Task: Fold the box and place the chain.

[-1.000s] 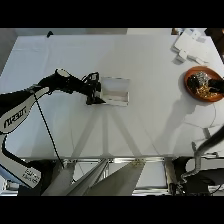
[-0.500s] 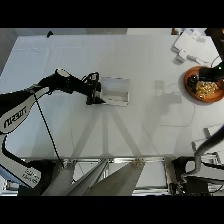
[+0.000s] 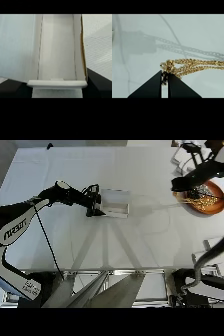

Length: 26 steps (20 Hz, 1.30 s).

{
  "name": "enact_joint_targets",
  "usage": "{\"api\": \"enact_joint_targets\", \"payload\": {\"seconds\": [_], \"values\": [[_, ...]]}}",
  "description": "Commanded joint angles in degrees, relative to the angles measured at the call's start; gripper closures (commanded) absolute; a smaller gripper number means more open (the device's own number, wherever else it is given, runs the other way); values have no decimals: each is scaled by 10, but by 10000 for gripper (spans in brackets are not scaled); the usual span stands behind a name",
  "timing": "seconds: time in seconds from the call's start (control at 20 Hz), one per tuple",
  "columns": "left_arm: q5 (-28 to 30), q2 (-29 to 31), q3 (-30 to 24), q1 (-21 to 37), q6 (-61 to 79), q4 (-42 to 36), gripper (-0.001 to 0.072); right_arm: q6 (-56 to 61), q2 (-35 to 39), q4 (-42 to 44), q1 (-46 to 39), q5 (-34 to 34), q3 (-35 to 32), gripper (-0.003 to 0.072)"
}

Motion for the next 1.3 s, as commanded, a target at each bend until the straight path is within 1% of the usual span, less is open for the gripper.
{"api": "enact_joint_targets", "payload": {"seconds": [0.0, 0.25, 0.35, 0.45, 0.6, 0.7, 0.9, 1.05, 1.15, 1.25], "values": [[0, 0, 0, 0, 0, 0, 273, 9, 2, 20, 97, -22, 0, 680], [0, 0, 0, 0, 0, 0, 273, 30, 2, 20, 222, -105, 0, 680], [0, 0, 0, 0, 0, 0, 273, 37, 2, 32, 257, -144, 0, 680], [0, 0, 0, 0, 0, 0, 273, 37, 0, 50, 278, -162, 0, 680], [0, 0, 0, 0, 0, 0, 273, 35, 0, 54, 302, -167, 0, 680], [0, 0, 0, 0, 0, 0, 273, 8, 0, 64, 311, -171, 0, 681], [0, 0, 0, 0, 0, 0, 273, -61, -3, 141, 320, -172, 0, 681], [0, 0, 0, 0, 0, 0, 273, -62, -22, 130, 321, -166, 0, 680], [0, 0, 0, 0, 0, 0, 273, -47, -42, 94, 321, -160, 0, 678], [0, 0, 0, 0, 0, 0, 273, -12, -71, 51, 320, -168, 0, 678]]}}
